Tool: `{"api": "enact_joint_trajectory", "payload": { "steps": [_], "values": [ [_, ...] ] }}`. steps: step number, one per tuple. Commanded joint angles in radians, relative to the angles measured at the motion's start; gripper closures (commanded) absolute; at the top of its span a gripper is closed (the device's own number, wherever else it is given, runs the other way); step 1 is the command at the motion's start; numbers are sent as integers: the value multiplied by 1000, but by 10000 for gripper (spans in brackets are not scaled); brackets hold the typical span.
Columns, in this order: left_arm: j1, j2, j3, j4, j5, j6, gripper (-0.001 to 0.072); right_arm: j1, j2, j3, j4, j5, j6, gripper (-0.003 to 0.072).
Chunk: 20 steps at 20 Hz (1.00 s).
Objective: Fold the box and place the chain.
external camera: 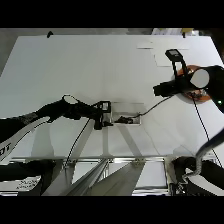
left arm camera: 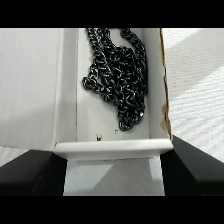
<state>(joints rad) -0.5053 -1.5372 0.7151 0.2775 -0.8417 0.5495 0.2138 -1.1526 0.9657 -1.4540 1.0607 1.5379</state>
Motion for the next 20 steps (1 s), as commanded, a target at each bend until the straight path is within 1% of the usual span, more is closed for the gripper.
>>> {"api": "enact_joint_trajectory", "payload": {
  "steps": [1,3,4,5,6,9,11,17,18,19,20],
  "values": [
    [1,0,0,0,0,0,680,-42,-109,-25,-40,14,-1,218],
    [1,0,0,0,0,0,680,-42,-166,-26,-40,11,11,222],
    [1,0,0,0,0,0,680,-42,-189,-26,-42,1,24,254],
    [1,0,0,0,0,0,680,-42,-208,-26,-43,-3,39,307],
    [1,0,0,0,0,0,680,-42,-226,-26,-43,-11,48,321],
    [1,0,0,0,0,0,680,-42,-259,-26,-43,-37,63,331],
    [1,0,0,0,0,0,680,-42,-272,-26,-43,-55,64,366],
    [1,0,0,0,0,0,680,-42,-322,-26,-80,-52,81,367],
    [1,0,0,0,0,0,680,-42,-328,-26,-83,-49,81,402],
    [1,0,0,0,0,0,680,-42,-329,-26,-83,-47,81,474],
    [1,0,0,0,0,0,680,-42,-328,-26,-83,-39,76,576]
  ]
}}
